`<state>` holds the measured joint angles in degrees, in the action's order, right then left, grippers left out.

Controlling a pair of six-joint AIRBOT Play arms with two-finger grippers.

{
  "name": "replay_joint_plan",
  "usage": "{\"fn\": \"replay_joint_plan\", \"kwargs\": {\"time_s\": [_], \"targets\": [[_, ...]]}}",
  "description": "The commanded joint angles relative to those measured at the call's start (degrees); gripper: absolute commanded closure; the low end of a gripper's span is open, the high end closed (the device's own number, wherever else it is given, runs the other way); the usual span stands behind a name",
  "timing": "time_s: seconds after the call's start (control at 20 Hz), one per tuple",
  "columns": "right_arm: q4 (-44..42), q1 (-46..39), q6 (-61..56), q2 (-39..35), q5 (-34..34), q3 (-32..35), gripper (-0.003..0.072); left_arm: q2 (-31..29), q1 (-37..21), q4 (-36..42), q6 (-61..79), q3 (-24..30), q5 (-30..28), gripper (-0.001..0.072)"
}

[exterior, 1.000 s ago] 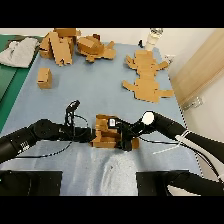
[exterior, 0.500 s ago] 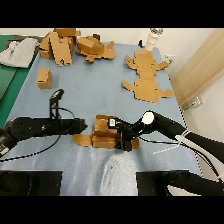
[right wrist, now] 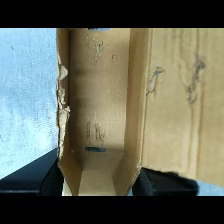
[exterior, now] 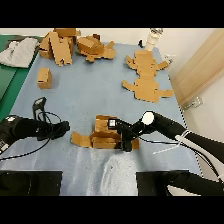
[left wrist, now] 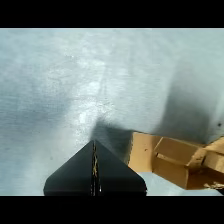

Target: Fold the box.

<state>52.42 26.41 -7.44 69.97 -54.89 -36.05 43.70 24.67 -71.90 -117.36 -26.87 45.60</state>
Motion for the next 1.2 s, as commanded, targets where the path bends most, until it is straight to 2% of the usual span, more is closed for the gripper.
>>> {"fn": "replay_joint_plan", "kwargs": {"time_s": [0.0, 0.15, 0.3, 0.5, 0.75, 1.05, 1.15], "targets": [[0.0, 0.0, 0.0, 0.0, 0.2, -0.1, 0.0218, 4.8, 4.4, -0.7, -1.8, 0.2, -0.5, 0.0694], [0.0, 0.0, 0.0, 0.0, 0.2, -0.1, 0.0218, 8.9, 9.7, 3.0, -1.8, 0.2, -5.7, 0.0694], [0.0, 0.0, 0.0, 0.0, 0.2, -0.1, 0.0218, 9.9, 13.6, 6.3, -1.8, 0.2, -12.1, 0.0694], [0.0, 0.0, 0.0, 0.0, 0.2, -0.1, 0.0218, 9.9, 15.4, 7.4, -1.8, 0.2, -11.9, 0.0694], [0.0, 0.0, 0.0, 0.0, -0.2, -0.1, 0.0218, 9.7, 15.4, 7.5, -1.6, 0.0, -15.4, 0.0694], [0.0, 0.0, 0.0, 0.0, -0.4, -0.1, 0.0218, 7.4, 15.4, 8.1, -0.9, -2.3, -15.0, 0.0692], [0.0, 0.0, 0.0, 0.0, -0.4, -0.1, 0.0218, 6.8, 15.4, 8.1, -0.3, -2.4, -14.5, 0.0336]]}}
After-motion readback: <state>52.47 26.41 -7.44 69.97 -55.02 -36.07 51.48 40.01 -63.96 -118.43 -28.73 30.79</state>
